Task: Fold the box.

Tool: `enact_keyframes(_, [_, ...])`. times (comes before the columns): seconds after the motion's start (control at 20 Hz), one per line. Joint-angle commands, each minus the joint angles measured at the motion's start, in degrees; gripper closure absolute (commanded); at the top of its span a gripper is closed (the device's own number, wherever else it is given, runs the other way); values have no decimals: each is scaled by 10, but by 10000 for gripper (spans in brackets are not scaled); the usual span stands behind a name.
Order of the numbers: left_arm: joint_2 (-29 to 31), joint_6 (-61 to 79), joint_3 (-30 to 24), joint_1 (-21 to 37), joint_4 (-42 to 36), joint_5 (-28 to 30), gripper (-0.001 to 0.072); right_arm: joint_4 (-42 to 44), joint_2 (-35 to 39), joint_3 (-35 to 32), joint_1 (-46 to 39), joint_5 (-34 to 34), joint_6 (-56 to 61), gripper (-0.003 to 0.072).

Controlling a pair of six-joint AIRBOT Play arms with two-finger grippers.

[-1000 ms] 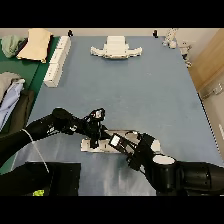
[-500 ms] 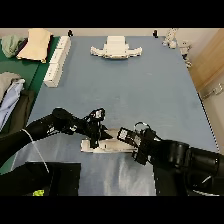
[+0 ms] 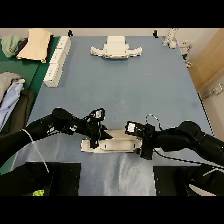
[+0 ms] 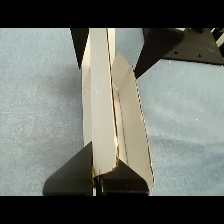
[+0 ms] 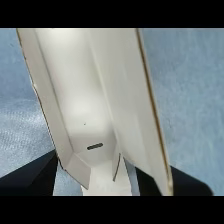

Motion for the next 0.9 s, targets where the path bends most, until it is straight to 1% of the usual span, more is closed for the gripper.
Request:
enact_keyframes(0.0, [0,0,0,0,0,0,694,122,1,-12,-68,-31,-178,-34])
enact_keyframes(0.05, [0,0,0,0,0,0,694,134,1,-21,-82,-38,-202,-34])
enact_keyframes(0.15, [0,0,0,0,0,0,695,141,0,-29,-91,-40,-207,-34])
enact_keyframes(0.3, [0,0,0,0,0,0,694,116,1,-26,-91,-43,-184,-34])
enact_keyframes(0.45, [0,0,0,0,0,0,694,115,0,-27,-91,-43,-184,-34])
enact_keyframes(0.6, [0,0,0,0,0,0,694,115,-13,-27,-91,-17,-184,-34])
enact_keyframes(0.7, [0,0,0,0,0,0,694,124,-25,-27,-91,-8,-216,-34])
enact_keyframes(0.85, [0,0,0,0,0,0,694,161,-41,-28,-91,-8,-281,-34])
